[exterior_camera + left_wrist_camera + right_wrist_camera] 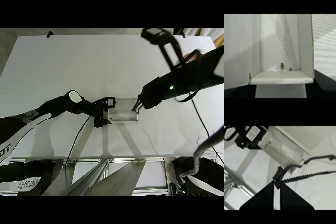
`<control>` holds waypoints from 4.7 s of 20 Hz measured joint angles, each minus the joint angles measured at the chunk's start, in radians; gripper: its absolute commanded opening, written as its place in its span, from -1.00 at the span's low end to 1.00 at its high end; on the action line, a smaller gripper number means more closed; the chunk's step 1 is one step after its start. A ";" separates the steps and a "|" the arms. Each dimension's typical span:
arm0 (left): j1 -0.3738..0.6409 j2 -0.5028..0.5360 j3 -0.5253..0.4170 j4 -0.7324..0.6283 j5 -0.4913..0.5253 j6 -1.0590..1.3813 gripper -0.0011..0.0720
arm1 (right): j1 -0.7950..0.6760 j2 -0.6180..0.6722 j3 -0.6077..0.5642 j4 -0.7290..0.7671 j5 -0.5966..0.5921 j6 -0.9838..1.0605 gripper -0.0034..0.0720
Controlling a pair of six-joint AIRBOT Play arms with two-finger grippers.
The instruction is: Fold the box and place the chain.
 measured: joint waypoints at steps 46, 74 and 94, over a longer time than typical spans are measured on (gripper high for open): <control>0.000 0.000 0.000 0.000 0.000 0.000 -0.94 | -0.182 0.283 -0.601 -0.141 -0.559 0.183 -0.42; 0.000 0.000 0.000 0.000 0.000 0.000 -0.94 | -0.392 -0.269 -0.600 0.173 -0.782 -0.364 -0.22; 0.000 0.000 0.000 0.000 0.000 0.000 -0.94 | -0.393 -0.249 -0.601 0.176 -0.774 -0.378 -0.87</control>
